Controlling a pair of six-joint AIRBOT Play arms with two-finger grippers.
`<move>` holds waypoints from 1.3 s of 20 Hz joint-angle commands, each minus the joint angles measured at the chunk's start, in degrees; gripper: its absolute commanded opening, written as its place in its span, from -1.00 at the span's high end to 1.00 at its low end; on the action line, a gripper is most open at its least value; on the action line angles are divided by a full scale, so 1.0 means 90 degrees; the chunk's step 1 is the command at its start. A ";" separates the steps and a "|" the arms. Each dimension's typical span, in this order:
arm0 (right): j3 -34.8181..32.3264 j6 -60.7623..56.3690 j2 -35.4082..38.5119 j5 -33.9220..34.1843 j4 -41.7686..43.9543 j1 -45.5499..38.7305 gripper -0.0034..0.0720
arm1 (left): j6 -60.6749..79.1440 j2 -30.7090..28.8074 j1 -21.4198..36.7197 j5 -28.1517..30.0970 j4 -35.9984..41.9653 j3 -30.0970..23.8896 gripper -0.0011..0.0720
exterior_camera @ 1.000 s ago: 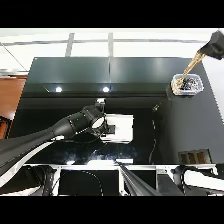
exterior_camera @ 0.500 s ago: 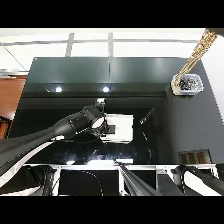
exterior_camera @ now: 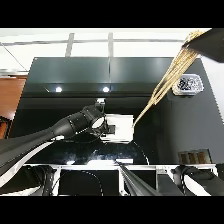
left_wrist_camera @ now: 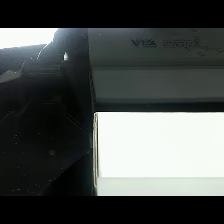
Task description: Fold the box and place the chain.
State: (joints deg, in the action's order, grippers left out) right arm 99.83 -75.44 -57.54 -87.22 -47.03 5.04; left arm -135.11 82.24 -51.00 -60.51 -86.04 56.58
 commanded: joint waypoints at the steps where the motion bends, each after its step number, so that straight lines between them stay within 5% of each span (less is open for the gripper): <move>1: 0.0000 -0.0005 0.0063 -0.0325 -0.0056 0.0573 0.90 | 0.0005 -0.0005 0.0002 0.0002 0.0002 0.0005 0.89; 11: 0.0000 0.0015 0.0066 -0.0539 0.0223 0.0738 0.91 | 0.0005 -0.0005 0.0002 0.0000 0.0005 0.0005 0.89; 26: 0.0002 0.0053 0.0053 0.0755 0.1865 0.0736 0.90 | 0.0005 -0.0005 0.0002 0.0002 0.0005 0.0005 0.89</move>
State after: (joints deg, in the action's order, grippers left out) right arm 99.83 -75.00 -57.01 -82.56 -32.67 11.62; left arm -135.13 82.24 -51.00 -60.51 -86.00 56.58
